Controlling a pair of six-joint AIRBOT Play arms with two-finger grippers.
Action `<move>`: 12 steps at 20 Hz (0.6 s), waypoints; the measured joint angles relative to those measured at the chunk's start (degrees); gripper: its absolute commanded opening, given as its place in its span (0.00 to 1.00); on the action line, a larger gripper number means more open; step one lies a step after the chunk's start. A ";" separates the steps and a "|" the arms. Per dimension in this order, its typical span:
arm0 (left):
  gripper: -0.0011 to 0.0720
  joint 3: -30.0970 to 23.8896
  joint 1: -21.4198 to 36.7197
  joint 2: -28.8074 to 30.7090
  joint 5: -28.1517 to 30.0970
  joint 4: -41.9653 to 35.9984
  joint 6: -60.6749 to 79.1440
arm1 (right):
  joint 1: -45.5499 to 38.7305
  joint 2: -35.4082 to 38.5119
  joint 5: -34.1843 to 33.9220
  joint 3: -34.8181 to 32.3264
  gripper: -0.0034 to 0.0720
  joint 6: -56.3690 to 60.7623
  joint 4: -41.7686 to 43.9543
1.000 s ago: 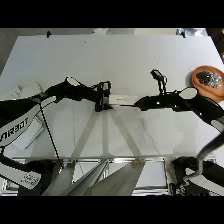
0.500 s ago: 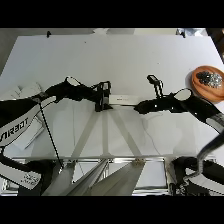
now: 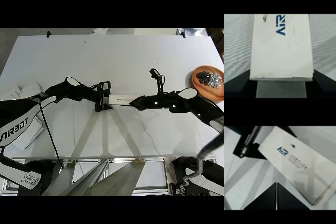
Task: Fold the box and place the chain.
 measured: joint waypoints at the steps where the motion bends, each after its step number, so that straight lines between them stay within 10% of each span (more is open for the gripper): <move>1: 0.04 0.00 0.00 0.00 0.02 0.00 0.00 | 0.00 -1.20 -1.05 0.00 0.05 -0.09 0.61; 12: 0.04 0.00 0.00 0.00 0.00 0.00 0.04 | 0.02 -8.20 -2.05 0.04 0.05 -0.33 2.05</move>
